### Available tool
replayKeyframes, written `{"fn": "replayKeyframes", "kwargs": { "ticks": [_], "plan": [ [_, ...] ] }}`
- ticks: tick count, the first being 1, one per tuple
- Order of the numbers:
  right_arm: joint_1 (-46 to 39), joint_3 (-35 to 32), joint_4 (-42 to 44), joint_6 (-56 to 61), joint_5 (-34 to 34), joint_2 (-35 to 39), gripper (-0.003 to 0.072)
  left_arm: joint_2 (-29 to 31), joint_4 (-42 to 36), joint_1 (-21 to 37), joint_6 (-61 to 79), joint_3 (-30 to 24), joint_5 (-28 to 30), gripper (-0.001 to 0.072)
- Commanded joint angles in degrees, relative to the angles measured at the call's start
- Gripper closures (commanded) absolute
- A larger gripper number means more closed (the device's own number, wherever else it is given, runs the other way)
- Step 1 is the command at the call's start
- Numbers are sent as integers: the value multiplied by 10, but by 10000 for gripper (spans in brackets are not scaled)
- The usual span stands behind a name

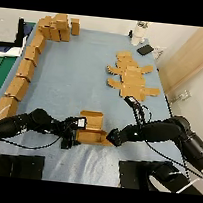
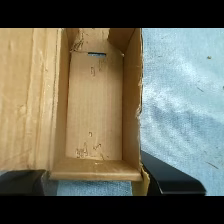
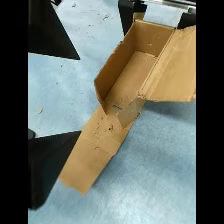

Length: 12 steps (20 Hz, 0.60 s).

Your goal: Fold the box.

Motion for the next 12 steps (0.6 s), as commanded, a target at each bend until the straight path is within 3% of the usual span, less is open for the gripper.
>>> {"fn": "replayKeyframes", "kwargs": {
  "ticks": [1, 2, 3, 6, 12],
  "plan": [
    [1, 0, 22, 51, 33, -13, 175, 0, 0, -1, 2, 0, 2, 192],
    [1, 0, 52, 60, 51, -22, 466, 0, 0, -1, 2, 0, 2, 192],
    [1, 0, 85, 51, 79, -36, 679, 0, 0, -1, 2, 0, 2, 192],
    [1, 7, 191, -64, 124, -97, 681, 0, 0, -1, 2, 0, 2, 192],
    [1, 109, 190, -191, 148, -285, 681, 0, 0, -1, 2, 0, 2, 192]
  ]
}}
